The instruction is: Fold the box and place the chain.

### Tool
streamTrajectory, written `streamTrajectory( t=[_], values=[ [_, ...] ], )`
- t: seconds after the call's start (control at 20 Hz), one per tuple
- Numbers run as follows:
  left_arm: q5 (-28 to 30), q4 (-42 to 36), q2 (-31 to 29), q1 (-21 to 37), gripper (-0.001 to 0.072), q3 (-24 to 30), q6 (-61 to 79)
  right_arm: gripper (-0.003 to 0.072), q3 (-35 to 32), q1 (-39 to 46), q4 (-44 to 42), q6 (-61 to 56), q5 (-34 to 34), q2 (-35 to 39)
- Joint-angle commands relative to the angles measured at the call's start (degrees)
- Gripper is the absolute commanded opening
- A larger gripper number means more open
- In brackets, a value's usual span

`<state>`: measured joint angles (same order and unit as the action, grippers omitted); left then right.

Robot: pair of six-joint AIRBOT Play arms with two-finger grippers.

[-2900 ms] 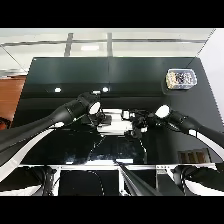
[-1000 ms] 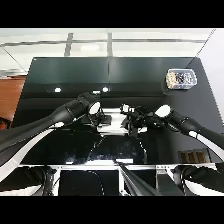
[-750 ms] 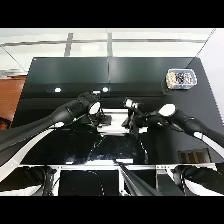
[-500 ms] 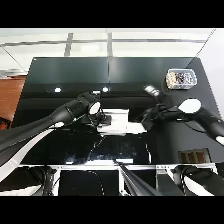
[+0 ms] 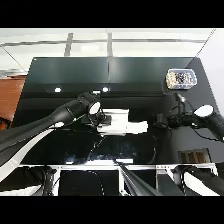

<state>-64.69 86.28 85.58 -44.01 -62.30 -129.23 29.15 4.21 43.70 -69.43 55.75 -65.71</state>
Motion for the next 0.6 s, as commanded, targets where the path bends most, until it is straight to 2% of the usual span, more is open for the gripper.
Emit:
streamTrajectory(
  t=[0.0, 0.2, 0.35, 0.5, 0.55],
  values=[
    [-0.1, 0.0, 0.0, 0.0, 0.003, 0.0, 0.0, 0.0017, -1.1, -4.9, -11.4, 6.0, 1.8, -8.4],
    [-0.3, 0.0, 0.0, 0.0, 0.0031, 0.0, 0.0, 0.0018, -0.5, -10.2, -21.1, 16.6, 0.4, -11.5],
    [-0.3, 0.0, 0.0, 0.0, 0.003, 0.0, 0.0, 0.0018, 2.8, -10.4, -19.6, 18.2, 3.5, -11.4],
    [-0.3, 0.0, 0.0, 0.0, 0.0031, 0.0, 0.0, 0.0018, 7.5, -10.4, -13.9, 18.0, 8.4, -11.3],
    [-0.3, 0.0, 0.0, 0.0, 0.003, 0.0, 0.0, 0.0054, 8.8, -10.4, -13.0, 18.0, 10.2, -11.3]
  ],
)
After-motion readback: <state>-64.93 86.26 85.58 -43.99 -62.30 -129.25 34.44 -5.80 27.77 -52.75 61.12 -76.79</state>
